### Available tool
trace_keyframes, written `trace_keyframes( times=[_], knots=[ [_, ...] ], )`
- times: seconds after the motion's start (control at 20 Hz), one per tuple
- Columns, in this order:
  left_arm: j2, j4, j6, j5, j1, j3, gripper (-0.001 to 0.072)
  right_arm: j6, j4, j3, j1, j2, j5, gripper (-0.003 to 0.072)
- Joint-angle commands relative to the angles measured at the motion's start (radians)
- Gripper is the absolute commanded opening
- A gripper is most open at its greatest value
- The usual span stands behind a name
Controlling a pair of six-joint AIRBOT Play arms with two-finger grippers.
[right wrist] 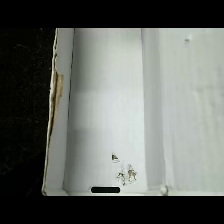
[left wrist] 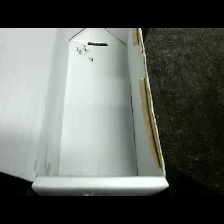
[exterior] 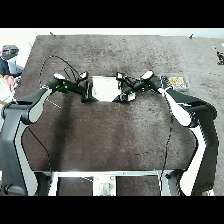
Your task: Fold the box and place the chain.
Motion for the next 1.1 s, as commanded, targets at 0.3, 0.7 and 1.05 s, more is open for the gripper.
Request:
trace_keyframes(
  times=[0.3, 0.7, 1.05],
  knots=[
    [0.000, -0.001, 0.000, -0.001, 0.001, 0.000, 0.0519, 0.000, 0.000, 0.000, 0.001, 0.000, 0.000, 0.0421],
    [0.000, -0.001, 0.000, -0.001, 0.001, 0.000, 0.0519, 0.001, 0.007, 0.000, -0.002, 0.006, -0.004, 0.0689],
    [0.000, -0.001, 0.000, -0.001, 0.001, 0.000, 0.0519, 0.009, -0.066, 0.000, -0.002, 0.013, 0.005, 0.0720]
  ],
)
